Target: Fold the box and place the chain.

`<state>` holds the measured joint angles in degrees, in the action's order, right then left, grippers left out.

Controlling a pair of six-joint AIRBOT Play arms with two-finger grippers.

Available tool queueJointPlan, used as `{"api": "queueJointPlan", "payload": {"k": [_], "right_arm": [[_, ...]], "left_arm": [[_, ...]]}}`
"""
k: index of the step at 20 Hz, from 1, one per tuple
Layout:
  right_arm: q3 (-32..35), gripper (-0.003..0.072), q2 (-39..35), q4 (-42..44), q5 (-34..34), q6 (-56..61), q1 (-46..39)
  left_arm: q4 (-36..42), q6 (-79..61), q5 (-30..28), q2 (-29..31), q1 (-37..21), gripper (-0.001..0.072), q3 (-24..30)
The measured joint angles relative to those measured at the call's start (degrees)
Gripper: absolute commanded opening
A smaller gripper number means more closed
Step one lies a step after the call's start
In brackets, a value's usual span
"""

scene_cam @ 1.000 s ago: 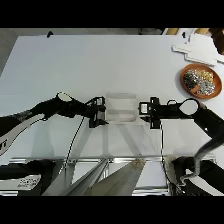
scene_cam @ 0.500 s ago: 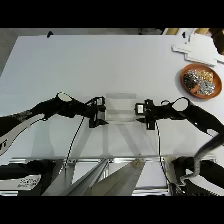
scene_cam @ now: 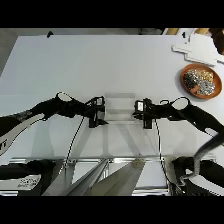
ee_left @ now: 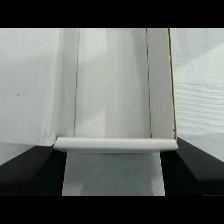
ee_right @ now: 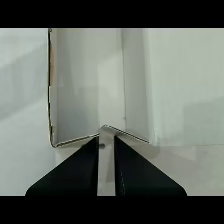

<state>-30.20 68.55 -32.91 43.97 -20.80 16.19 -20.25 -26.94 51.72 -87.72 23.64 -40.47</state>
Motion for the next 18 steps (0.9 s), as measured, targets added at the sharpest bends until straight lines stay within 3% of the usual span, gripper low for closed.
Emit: {"api": "queueJointPlan", "payload": {"k": [6, 7, 9, 11, 12, 14, 18], "right_arm": [[1.9, 0.0115, 0.37, 5.86, 0.24, -5.42, 0.44], [2.05, 0.0155, 0.87, 7.43, 0.2, -6.38, 0.72], [2.27, 0.0342, 2.34, 10.05, -0.17, -7.8, 1.42], [2.36, 0.0407, 3.26, 11.74, -0.66, -8.72, 1.64], [2.43, 0.0483, 3.39, 12.22, -0.87, -8.85, 1.42], [2.45, 0.0525, 3.19, 12.61, -1.2, -9.05, 0.5], [2.47, 0.0521, 1.77, 12.83, -1.6, -7.41, -1.38]], "left_arm": [[-0.02, -0.09, 0.0, 0.0, 0.0, 0.0151, 0.0], [-0.02, -0.09, 0.0, 0.0, 0.0, 0.0151, 0.0], [-0.02, -0.13, -0.02, 0.0, 0.0, 0.0151, 0.0], [-0.02, -0.11, -0.02, 0.0, 0.0, 0.0151, 0.0], [0.02, -0.07, -0.02, 0.0, 0.0, 0.0151, 0.0], [0.24, 0.02, -0.13, 0.0, 0.0, 0.0151, 0.0], [0.28, 0.24, -0.37, 0.0, -0.02, 0.0151, 0.0]]}}
